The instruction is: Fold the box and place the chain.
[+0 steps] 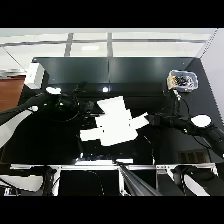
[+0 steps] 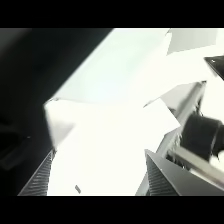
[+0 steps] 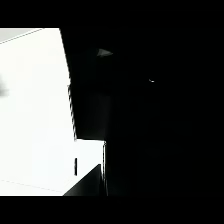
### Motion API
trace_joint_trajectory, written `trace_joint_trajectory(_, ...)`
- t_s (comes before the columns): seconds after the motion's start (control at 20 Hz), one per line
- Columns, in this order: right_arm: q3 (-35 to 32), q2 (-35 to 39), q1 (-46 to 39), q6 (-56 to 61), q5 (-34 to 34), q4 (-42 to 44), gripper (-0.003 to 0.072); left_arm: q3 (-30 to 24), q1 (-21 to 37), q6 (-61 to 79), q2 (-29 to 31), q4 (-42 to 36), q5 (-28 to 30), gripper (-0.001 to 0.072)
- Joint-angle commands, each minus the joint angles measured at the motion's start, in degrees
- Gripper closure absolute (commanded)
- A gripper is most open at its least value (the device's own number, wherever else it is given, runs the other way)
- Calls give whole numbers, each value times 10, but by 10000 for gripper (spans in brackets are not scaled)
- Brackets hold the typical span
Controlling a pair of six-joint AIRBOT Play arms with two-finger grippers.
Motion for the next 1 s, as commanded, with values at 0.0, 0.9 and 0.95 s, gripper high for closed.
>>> trace_joint_trajectory(0.0,0,0,0,0,4,0,671,36,-14,39,-41,-5,-66,82)
trace_joint_trajectory(0.9,0,0,0,-1,6,0,670,119,-74,108,-89,96,-142,454)
trace_joint_trajectory(0.95,0,0,0,-1,6,0,670,119,-79,108,-93,96,-143,454)
